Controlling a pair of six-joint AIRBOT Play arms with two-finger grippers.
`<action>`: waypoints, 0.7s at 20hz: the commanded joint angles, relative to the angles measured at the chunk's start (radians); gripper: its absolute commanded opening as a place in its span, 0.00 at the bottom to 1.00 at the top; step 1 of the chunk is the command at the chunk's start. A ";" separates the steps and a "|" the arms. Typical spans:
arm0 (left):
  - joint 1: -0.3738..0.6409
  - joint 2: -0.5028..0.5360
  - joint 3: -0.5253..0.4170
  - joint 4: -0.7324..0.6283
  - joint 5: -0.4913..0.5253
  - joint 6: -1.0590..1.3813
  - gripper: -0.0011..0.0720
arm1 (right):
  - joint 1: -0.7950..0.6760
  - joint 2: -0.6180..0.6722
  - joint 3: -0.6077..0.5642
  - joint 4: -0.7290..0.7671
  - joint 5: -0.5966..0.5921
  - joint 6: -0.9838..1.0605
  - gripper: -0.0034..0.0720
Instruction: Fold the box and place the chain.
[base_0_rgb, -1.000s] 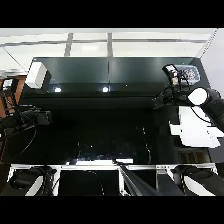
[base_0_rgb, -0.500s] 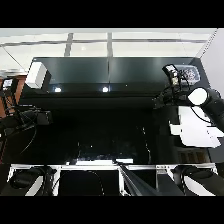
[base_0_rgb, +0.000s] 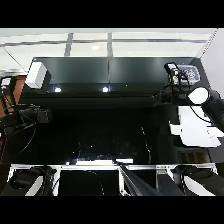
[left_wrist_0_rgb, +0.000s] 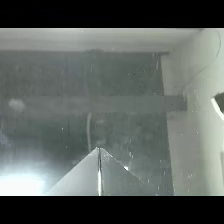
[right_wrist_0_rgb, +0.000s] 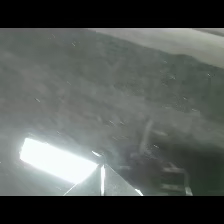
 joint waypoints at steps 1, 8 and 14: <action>0.001 -0.005 -0.001 -0.040 0.123 -0.003 0.06 | 0.004 -0.001 0.000 0.129 -0.094 0.008 0.07; 0.000 -0.224 -0.029 -0.196 0.246 0.026 1.00 | -0.007 -0.027 0.002 -0.040 -0.378 -0.024 0.98; 0.006 -0.369 0.057 -0.185 0.058 0.081 0.98 | -0.720 -0.096 0.145 -0.658 -0.046 0.480 0.98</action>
